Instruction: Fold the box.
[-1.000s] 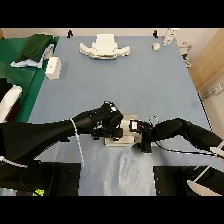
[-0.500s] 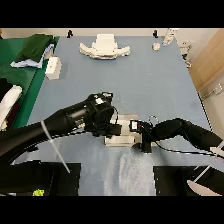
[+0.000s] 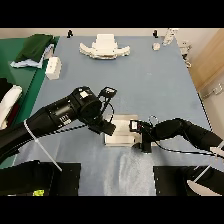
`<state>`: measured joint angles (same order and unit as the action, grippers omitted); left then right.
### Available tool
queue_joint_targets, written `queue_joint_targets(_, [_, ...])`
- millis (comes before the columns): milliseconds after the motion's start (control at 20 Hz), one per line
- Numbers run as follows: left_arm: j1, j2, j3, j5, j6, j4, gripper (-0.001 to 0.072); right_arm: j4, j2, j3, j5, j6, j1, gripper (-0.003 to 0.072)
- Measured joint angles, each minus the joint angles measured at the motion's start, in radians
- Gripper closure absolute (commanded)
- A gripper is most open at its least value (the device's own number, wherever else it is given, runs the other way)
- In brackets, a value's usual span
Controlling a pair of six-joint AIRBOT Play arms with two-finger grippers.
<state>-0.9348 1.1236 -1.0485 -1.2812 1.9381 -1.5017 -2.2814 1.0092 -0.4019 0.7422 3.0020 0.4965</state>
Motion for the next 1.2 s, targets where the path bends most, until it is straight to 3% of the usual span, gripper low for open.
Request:
queue_joint_targets(200, [0.076, -0.009, 0.047, 0.07, -0.299, 0.055, 0.0701, 0.0, 0.0, 0.0, 0.0, 0.0, 0.0, 0.0157])
queue_joint_targets(400, [0.198, -0.101, 0.206, 0.149, -0.755, 0.227, 0.0697, 0.0, 0.0, 0.0, 0.0, 0.0, 0.0, 0.0157])
queue_joint_targets(450, [0.229, -0.126, 0.247, 0.16, -0.877, 0.274, 0.0582, 0.0, 0.0, 0.0, 0.0, 0.0, 0.0, 0.0157])
queue_joint_targets(500, [0.262, -0.152, 0.289, 0.18, -0.999, 0.315, 0.0086, 0.0, 0.0, 0.0, 0.0, 0.0, 0.0, 0.0157])
queue_joint_targets(550, [0.29, -0.171, 0.325, 0.2, -1.098, 0.353, 0.0023, 0.0, 0.0, 0.0, 0.0, 0.0, 0.0, 0.0157])
queue_joint_targets(1000, [0.382, -0.215, 0.583, 0.431, -1.746, 0.694, 0.0023, 0.0, 0.0, 0.0, 0.0, 0.0, 0.0, 0.0157])
queue_joint_targets(1200, [0.386, -0.181, 0.636, 0.517, -1.968, 0.856, 0.0023, 0.0, 0.0, 0.0, 0.0, 0.0, 0.0, 0.0157])
